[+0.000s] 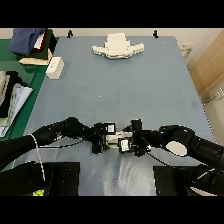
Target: Fold the box.
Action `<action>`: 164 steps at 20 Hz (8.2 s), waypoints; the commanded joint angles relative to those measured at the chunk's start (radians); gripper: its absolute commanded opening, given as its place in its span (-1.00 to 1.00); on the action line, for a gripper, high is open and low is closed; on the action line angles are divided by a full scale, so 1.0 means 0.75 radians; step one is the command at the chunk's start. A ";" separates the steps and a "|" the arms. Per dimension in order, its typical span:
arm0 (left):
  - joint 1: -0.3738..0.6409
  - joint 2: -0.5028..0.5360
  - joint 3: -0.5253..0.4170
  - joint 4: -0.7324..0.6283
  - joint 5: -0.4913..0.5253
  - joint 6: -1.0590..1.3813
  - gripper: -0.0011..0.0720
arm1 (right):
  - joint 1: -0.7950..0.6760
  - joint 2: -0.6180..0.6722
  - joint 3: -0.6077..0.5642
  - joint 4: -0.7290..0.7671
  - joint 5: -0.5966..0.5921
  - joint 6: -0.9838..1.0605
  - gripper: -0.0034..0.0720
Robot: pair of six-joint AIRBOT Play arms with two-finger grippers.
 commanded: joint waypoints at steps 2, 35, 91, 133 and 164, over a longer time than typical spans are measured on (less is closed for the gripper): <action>0.001 -0.001 0.000 0.001 0.001 -0.002 0.16 | 0.009 -0.004 -0.001 0.086 0.108 -0.001 0.22; 0.001 -0.001 0.000 0.001 0.000 -0.002 0.16 | 0.049 0.127 -0.125 0.114 -0.032 0.242 -0.90; 0.001 -0.001 0.000 0.001 0.000 -0.002 0.16 | 0.050 0.036 -0.229 0.701 -0.304 0.305 -0.90; 1.298 0.222 0.112 0.211 0.317 -0.675 0.16 | -0.642 -0.450 0.626 -0.413 0.494 2.096 -0.90; 1.290 -0.958 1.435 0.401 0.109 -0.994 0.16 | -0.641 -0.524 0.627 -0.413 0.454 2.155 -0.90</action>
